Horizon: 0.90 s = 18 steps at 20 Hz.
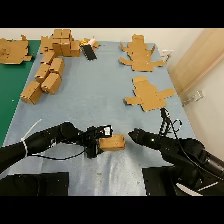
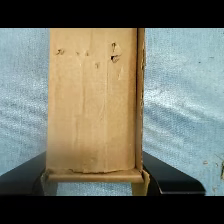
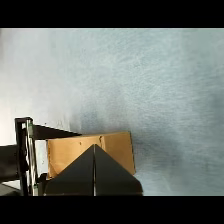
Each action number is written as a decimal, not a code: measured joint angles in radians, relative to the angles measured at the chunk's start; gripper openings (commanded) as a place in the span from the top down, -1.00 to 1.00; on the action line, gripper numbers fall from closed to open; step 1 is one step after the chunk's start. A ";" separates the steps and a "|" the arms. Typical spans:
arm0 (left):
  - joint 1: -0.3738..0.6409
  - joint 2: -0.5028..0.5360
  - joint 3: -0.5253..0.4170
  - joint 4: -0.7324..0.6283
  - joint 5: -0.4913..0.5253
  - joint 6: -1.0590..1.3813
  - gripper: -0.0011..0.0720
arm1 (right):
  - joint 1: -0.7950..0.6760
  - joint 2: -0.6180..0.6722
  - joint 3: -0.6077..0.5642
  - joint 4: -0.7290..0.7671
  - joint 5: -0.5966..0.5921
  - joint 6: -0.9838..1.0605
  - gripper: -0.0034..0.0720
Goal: Fold the box.
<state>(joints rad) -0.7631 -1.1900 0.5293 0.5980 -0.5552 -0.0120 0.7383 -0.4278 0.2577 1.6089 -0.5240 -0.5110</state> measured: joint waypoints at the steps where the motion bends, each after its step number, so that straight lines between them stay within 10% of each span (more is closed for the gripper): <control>1: 0.000 0.000 0.000 0.000 0.001 0.000 -0.47 | -0.002 0.000 0.000 -0.002 0.000 0.011 0.91; 18: 0.103 0.121 -0.001 0.084 0.026 -0.218 -0.46 | -0.003 -0.002 0.000 -0.020 0.007 0.084 0.91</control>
<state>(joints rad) -0.6605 -1.0695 0.5282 0.6819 -0.5293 -0.2302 0.7353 -0.4301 0.2573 1.5887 -0.5167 -0.4267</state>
